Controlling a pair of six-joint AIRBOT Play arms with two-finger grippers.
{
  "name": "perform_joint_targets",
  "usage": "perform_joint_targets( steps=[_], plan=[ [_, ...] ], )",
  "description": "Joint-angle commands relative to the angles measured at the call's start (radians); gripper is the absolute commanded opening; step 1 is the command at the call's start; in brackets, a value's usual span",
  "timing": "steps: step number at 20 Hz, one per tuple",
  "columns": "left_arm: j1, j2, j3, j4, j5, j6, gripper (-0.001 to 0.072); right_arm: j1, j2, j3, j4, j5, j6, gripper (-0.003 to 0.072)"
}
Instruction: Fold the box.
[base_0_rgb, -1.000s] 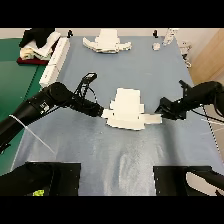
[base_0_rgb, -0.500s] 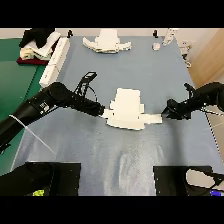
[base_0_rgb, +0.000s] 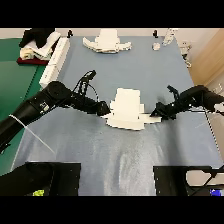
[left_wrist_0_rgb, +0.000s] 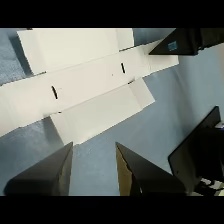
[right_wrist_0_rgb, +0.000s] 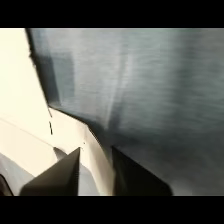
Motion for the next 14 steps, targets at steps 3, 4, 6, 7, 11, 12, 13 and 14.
perform_joint_targets(
  steps=[3, 4, 6, 7, 11, 12, 13, 14],
  plan=[
    [0.017, 0.001, 0.000, -0.050, -0.009, -0.001, 0.0407, 0.060, -0.006, 0.002, 0.030, -0.007, -0.051, 0.0006],
    [0.016, 0.001, 0.000, -0.056, -0.016, 0.000, 0.0407, 0.061, -0.004, 0.002, 0.030, -0.021, -0.052, 0.0003],
    [0.021, 0.001, 0.000, -0.056, -0.015, -0.005, 0.0407, 0.077, 0.014, 0.001, 0.030, -0.051, -0.058, 0.0003],
    [0.028, 0.001, 0.000, -0.056, -0.016, -0.009, 0.0406, 0.094, 0.035, 0.000, 0.030, -0.058, -0.061, 0.0003],
    [0.161, 0.000, 0.000, -0.056, -0.129, -0.026, 0.0407, 0.191, 0.178, -0.018, 0.031, -0.029, -0.067, 0.0000],
    [0.210, 0.000, 0.000, -0.056, -0.181, -0.017, 0.0407, 0.214, 0.223, -0.045, 0.031, -0.001, -0.068, 0.0000],
    [0.251, 0.000, 0.000, -0.056, -0.223, 0.003, 0.0407, 0.238, 0.264, -0.084, 0.034, 0.039, -0.067, 0.0000],
    [0.288, -0.002, 0.000, -0.056, -0.266, 0.040, 0.0407, 0.267, 0.309, -0.136, 0.038, 0.090, -0.067, 0.0001]
  ],
)
